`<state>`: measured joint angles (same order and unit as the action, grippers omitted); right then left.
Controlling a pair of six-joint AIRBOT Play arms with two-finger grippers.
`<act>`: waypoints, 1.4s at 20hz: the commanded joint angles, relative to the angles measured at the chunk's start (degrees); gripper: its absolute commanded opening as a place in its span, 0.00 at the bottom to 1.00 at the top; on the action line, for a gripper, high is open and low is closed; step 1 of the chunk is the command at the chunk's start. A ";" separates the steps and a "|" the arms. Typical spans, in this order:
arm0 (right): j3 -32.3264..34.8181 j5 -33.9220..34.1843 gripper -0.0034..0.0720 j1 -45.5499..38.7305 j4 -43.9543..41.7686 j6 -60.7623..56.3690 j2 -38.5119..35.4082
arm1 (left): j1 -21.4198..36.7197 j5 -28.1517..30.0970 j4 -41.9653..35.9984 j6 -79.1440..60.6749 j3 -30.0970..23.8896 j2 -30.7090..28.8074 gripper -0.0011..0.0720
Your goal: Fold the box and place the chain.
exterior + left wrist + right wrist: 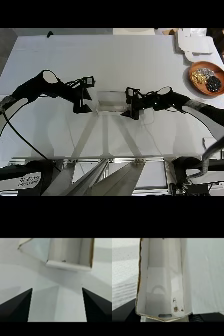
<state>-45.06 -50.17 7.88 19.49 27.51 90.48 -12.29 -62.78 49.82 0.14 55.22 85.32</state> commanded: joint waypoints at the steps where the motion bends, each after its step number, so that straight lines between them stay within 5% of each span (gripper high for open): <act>1: -0.04 -0.02 0.73 0.02 0.00 0.00 0.00 | 3.45 -1.01 -2.27 -15.74 -0.04 2.01 0.98; 7: -0.04 -0.02 0.73 0.02 -0.02 0.00 0.02 | 4.22 -4.48 -18.34 -28.85 -0.09 5.35 0.98; 28: -0.04 -0.02 0.73 0.02 0.00 0.00 0.02 | 1.84 -6.19 -15.63 -23.43 -0.11 7.13 0.98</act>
<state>-45.06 -50.17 7.88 19.49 27.51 90.48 -10.41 -68.99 34.11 -25.67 55.16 92.38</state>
